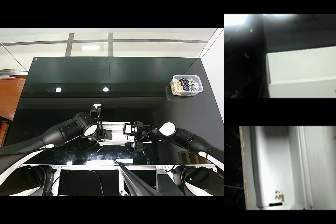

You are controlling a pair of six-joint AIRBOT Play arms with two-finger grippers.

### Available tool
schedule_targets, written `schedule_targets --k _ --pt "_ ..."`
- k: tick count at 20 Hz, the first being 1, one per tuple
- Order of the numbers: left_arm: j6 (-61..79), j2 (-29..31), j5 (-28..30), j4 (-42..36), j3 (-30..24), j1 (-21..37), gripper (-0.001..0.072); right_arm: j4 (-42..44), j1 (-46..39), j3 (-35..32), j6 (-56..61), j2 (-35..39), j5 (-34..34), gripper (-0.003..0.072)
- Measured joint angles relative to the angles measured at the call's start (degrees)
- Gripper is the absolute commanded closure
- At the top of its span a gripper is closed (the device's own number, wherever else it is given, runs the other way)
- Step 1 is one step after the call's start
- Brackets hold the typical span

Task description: Fold the box and place the chain.

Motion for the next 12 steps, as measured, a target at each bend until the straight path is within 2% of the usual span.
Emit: schedule_targets --k 12 --pt "-2.01 -0.02 0.02 1.29 0.02 0.02 0.0446 0.0 0.0 0.0 0.02 0.0 0.0 0.0353"
